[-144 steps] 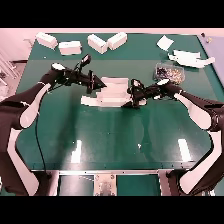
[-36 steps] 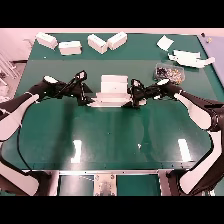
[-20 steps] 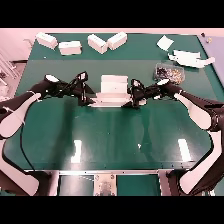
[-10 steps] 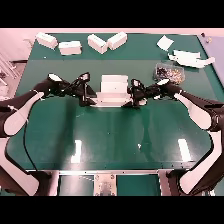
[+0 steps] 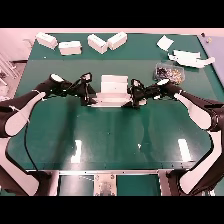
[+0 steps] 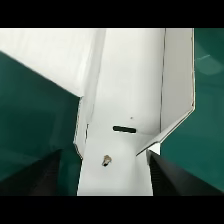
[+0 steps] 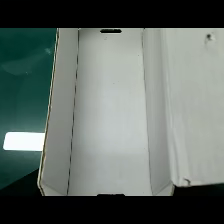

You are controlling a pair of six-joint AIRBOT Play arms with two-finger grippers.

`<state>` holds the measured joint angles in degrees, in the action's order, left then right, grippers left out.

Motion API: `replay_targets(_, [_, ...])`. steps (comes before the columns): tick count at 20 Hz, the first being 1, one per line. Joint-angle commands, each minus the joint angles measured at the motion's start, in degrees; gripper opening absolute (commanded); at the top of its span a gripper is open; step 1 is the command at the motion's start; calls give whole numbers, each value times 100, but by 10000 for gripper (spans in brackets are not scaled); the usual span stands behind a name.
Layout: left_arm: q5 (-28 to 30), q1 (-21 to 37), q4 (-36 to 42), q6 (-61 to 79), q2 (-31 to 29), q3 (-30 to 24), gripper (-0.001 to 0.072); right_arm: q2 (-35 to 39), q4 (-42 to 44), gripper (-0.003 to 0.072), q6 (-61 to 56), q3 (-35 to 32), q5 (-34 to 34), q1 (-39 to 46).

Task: Fold the box and place the chain.

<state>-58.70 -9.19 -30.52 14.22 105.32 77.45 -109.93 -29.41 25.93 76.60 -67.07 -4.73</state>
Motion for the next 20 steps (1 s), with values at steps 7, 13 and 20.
replay_targets(7, [-243,-7,153,81,4,4,480,-2,0,558,0,-2,-2,-4])
replay_targets(13, [-232,-144,162,81,4,4,346,-2,0,558,0,-2,-2,-4])
replay_targets(20, [26,-420,256,90,4,4,346,-2,0,558,-2,-2,-2,-4])
